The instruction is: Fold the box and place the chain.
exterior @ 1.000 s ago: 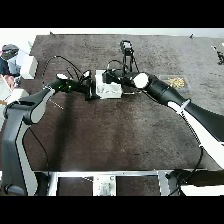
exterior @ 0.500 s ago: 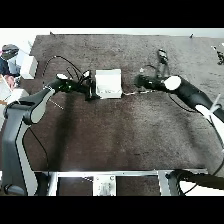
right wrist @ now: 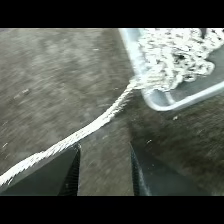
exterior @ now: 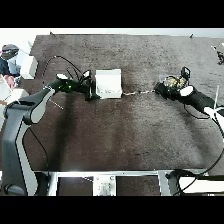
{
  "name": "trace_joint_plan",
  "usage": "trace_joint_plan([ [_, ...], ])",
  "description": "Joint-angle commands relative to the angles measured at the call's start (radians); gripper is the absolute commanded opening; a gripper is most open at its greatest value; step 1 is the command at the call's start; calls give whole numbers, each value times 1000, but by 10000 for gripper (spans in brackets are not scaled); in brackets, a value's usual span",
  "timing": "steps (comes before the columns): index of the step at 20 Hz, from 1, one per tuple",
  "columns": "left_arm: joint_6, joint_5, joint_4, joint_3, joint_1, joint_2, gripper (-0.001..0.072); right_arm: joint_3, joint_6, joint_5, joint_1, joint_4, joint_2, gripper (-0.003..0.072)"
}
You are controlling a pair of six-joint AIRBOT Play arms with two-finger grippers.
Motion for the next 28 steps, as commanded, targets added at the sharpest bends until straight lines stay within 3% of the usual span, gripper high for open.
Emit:
trace_joint_plan([
  [1,0,0,0,0,0,1,483,34,3,-51,-11,57,-72,367],
  [2,0,0,0,0,0,1,483,58,3,-50,-5,61,-97,365],
  [3,0,0,0,0,0,1,483,86,4,-51,2,61,-124,301],
  [4,0,0,0,0,0,1,483,107,4,-51,9,64,-148,164],
  [5,0,0,0,0,0,1,483,121,4,-51,18,76,-163,92],
  [6,0,0,0,0,0,1,483,125,4,-51,29,79,-165,92],
  [7,0,0,0,0,0,1,483,126,-2,-51,45,79,-155,15],
  [13,0,0,0,0,0,1,483,132,-99,-78,178,79,91,11],
  [18,0,0,0,0,0,1,483,224,-148,-82,307,31,278,12],
  [23,0,0,0,0,0,1,483,338,-148,-80,430,-72,297,12],
  [28,0,0,0,0,0,1,483,350,-147,-65,436,-134,296,11],
])
